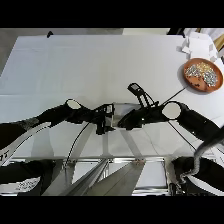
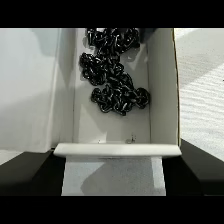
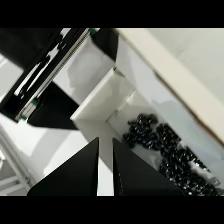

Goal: Fold the box and place the chain.

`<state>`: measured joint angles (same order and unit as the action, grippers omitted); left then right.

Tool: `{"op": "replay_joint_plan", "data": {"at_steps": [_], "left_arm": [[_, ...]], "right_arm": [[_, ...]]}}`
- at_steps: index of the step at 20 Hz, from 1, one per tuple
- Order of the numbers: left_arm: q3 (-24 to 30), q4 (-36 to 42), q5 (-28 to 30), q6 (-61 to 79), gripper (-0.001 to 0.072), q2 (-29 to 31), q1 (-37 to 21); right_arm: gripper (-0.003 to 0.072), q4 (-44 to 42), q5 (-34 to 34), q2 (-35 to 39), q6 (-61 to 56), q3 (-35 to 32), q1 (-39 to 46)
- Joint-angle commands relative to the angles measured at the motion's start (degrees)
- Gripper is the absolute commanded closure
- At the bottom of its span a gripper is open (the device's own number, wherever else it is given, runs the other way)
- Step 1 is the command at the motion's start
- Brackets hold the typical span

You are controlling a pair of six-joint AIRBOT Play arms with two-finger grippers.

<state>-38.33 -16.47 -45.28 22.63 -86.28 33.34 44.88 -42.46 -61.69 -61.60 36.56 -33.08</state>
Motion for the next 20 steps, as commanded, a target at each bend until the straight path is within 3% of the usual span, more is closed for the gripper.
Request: {"op": "replay_joint_plan", "data": {"at_steps": [1,4,8,11,14,17,20], "left_arm": [[0.0,0.0,0.0,0.0,0.0574,0.0,0.0],[0.0,0.0,0.0,0.0,0.0574,0.0,0.0],[0.0,0.0,0.0,0.0,0.0574,0.0,0.0],[0.0,0.0,0.0,0.0,0.0574,0.0,0.0],[0.0,0.0,0.0,0.0,0.0574,0.0,0.0],[0.0,0.0,0.0,0.0,0.0574,0.0,0.0],[0.0,0.0,0.0,0.0,0.0574,0.0,0.0]], "right_arm": [[0.0574,0.5,1.3,1.2,0.0,0.0,-0.1],[0.0575,6.2,-0.1,7.3,-1.4,0.0,1.4],[0.0575,27.3,-8.9,14.2,-15.8,0.0,6.4],[0.0575,36.5,-14.3,14.6,-19.4,-1.9,9.9],[0.0573,37.9,-10.4,14.4,-19.4,-7.1,12.0],[0.0461,38.7,-4.7,14.2,-19.4,-10.5,12.3],[0.0462,38.7,0.5,12.9,-19.6,-10.5,12.3]]}}
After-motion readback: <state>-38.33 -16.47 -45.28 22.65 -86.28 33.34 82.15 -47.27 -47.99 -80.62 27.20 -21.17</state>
